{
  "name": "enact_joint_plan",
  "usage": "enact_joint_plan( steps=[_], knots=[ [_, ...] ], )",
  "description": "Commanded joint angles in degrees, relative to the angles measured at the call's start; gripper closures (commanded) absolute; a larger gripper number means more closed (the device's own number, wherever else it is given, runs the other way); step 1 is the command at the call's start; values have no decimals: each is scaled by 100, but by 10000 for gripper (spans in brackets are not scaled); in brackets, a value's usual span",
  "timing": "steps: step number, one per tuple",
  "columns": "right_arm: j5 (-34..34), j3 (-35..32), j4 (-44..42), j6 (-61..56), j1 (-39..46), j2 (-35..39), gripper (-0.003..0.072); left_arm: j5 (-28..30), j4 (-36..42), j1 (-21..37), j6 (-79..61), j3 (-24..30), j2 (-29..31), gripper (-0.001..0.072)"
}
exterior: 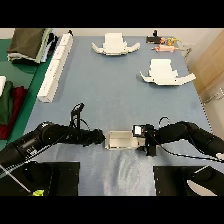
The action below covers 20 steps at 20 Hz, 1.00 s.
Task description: Fold the box.
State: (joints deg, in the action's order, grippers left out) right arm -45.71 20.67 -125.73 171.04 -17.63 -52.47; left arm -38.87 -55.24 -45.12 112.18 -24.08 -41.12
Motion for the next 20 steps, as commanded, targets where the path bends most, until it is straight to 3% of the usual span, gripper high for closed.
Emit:
enact_joint_plan(
  steps=[1, 5, 20],
  knots=[
    [2, -2, -2, 0, 0, 4, 247, 57, 245, 22, -254, -4, 7, 286],
    [2, -2, -2, 0, 2, 4, 247, 87, 772, 22, -986, -4, 4, 286],
    [2, -2, -2, 0, 2, 4, 247, 184, 629, 11, -1191, -2, -229, 287]
  ],
)
